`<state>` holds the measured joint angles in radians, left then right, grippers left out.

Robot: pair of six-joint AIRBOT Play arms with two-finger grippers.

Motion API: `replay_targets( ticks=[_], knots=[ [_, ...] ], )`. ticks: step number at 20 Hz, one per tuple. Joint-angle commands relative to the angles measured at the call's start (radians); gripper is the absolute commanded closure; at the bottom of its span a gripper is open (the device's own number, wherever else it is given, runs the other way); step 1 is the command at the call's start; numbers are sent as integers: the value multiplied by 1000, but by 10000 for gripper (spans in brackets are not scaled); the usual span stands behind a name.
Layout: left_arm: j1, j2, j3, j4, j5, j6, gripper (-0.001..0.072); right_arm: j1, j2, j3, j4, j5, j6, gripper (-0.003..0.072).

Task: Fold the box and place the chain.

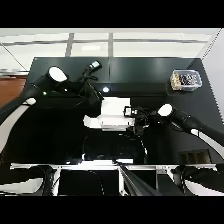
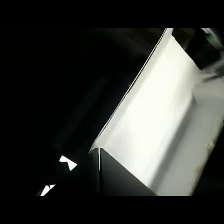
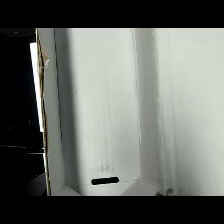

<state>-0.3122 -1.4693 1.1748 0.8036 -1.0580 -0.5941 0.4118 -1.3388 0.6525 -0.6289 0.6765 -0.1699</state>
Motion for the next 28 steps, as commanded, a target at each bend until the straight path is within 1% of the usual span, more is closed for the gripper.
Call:
replay_targets(
  ticks=[1, 3, 4, 5, 7, 9, 10, 11, 12, 14, 16, 19, 21, 22, 24, 26, 27, 28],
  knots=[
    [73, 46, 41, 57, -239, -16, 682, 0, 0, 0, 0, 0, 0, 559],
    [90, 91, 34, 146, -282, -14, 683, 0, 0, 0, 0, 0, 0, 558],
    [90, 114, 31, 169, -289, -11, 683, 0, 0, 0, 0, 0, 0, 558],
    [90, 140, 16, 154, -267, -8, 683, 0, 0, 0, 0, 0, 0, 558],
    [90, 190, -46, 101, -174, 56, 683, 0, 0, 0, 0, 0, 0, 558],
    [89, 193, -115, 101, -166, 153, 673, 0, 0, 0, 0, 0, 0, 558],
    [88, 190, -149, 100, -161, 216, 513, 0, 0, 0, 0, 0, 0, 558],
    [82, 187, -185, 101, -140, 286, 179, 0, 0, 0, 0, 0, 0, 559],
    [75, 184, -222, 108, -95, 359, -11, 0, 0, 0, 0, 0, 0, 558],
    [58, 164, -266, 114, -44, 488, -11, 0, 0, 0, 0, 0, 0, 559],
    [28, 132, -285, 148, -16, 595, -10, 0, 0, 0, 0, 0, 0, 558],
    [-40, 105, -290, 170, 84, 594, -10, 0, 0, 0, 0, 0, 0, 558],
    [-81, 101, -289, 161, 111, 594, 0, 0, 0, 0, 0, 0, 0, 558],
    [-93, 100, -289, 160, 114, 590, 20, 0, 0, 0, 0, 0, 0, 559],
    [-102, 92, -290, 153, 104, 586, 137, 0, 0, 0, 0, 0, 0, 559],
    [-109, 79, -290, 140, 89, 581, 154, 0, 0, 0, 0, 0, 0, 559],
    [-113, 73, -290, 129, 89, 555, 210, 0, 0, 0, 0, 0, 0, 559],
    [-118, 68, -290, 126, 89, 539, 221, 0, 0, 0, 0, 0, 0, 558]
  ],
)
